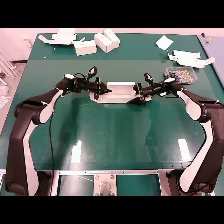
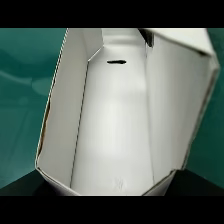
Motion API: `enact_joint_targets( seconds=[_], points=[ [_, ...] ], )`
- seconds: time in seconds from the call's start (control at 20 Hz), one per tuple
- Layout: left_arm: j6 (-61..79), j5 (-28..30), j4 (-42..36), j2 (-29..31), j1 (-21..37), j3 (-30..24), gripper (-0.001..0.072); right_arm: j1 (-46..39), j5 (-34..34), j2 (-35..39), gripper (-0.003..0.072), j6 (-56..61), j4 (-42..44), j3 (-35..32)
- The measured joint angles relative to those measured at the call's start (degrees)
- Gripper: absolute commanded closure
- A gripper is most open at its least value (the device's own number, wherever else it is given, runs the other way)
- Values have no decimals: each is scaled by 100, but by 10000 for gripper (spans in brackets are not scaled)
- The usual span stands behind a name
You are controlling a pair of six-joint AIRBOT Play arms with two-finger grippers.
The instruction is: Fold the box and place the chain.
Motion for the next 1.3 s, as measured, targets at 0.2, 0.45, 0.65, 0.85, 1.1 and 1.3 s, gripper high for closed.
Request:
enact_joint_targets(
  seconds=[0.2,0.45,0.65,0.85,1.1,1.3],
  points=[
    [0,0,0,0,0,0,688,0,-39,-20,45,0,7,11],
    [2,-2,0,0,0,0,688,0,-52,-26,99,-57,9,13],
    [2,-2,0,0,0,0,687,0,-59,-26,99,-92,4,13],
    [2,-2,0,0,0,0,687,0,-61,-26,99,-98,-2,13],
    [2,-2,0,0,0,0,688,0,-61,-26,99,-101,-7,13],
    [2,0,0,0,0,0,687,0,-48,-26,99,-101,-9,13]
  ],
)
